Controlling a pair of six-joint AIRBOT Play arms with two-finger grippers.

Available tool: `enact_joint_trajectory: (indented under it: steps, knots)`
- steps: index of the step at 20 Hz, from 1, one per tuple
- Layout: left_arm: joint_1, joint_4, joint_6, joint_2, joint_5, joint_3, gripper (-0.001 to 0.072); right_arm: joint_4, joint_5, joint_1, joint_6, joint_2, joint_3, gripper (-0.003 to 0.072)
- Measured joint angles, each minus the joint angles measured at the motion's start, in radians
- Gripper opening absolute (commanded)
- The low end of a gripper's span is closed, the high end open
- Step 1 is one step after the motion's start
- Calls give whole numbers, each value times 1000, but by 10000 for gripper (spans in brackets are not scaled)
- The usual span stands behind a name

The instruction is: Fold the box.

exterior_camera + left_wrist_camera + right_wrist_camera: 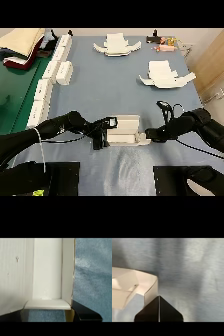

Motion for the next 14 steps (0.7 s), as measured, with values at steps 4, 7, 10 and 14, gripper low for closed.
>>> enact_joint_trajectory:
  steps: [4,7,10,14]
  knots:
    - [0,0,0,0,0,0,453,99,11,0,-78,23,-1,368]
    - [0,0,0,0,0,0,453,159,23,0,-124,28,2,368]
    - [0,0,0,0,0,0,453,189,36,0,-146,30,21,368]
    - [0,0,0,0,0,0,453,203,47,3,-166,27,40,530]
